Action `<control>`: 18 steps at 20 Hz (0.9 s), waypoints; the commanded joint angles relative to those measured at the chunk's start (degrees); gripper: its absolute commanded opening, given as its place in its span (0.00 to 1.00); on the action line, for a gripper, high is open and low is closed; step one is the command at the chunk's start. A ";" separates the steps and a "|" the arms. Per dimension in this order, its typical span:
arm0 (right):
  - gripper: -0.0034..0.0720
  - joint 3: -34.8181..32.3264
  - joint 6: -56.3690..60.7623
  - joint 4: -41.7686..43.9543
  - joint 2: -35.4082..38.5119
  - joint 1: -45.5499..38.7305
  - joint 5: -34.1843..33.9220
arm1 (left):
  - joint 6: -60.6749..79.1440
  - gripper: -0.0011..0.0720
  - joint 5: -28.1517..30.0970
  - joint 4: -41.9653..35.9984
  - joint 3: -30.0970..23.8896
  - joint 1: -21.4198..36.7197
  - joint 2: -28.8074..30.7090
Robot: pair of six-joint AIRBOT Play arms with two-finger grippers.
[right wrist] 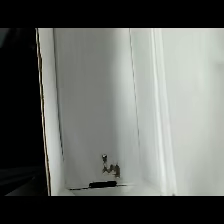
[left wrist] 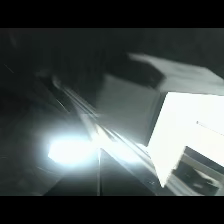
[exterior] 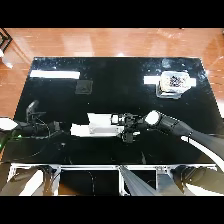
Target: Fold the box and place the chain.
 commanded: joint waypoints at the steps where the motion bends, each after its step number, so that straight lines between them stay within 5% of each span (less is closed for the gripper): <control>1: 0.65 0.04 0.00 0.02 -0.02 0.00 -0.09 | 4.17 0.04 0.33 -7.91 -2.16 0.85 -7.43; 6: 0.66 0.04 0.00 0.00 -0.02 0.00 -0.11 | 11.02 0.04 5.31 -17.42 -2.16 -4.15 -13.68; 10: 0.66 0.04 0.00 0.00 0.00 0.00 -0.20 | 12.00 0.04 7.96 -19.19 -1.36 -11.93 -13.88; 13: 0.66 0.04 0.00 0.00 -0.02 0.00 -0.17 | 9.40 0.05 7.72 -19.21 -0.11 -12.37 -13.75; 15: 0.65 0.04 0.00 0.00 -0.02 0.00 -0.15 | 9.40 0.18 5.22 -19.32 1.33 -12.37 -13.75; 18: 0.66 0.04 0.00 0.00 -0.02 0.00 -0.17 | 9.42 0.69 0.02 -19.32 3.96 -12.37 -13.75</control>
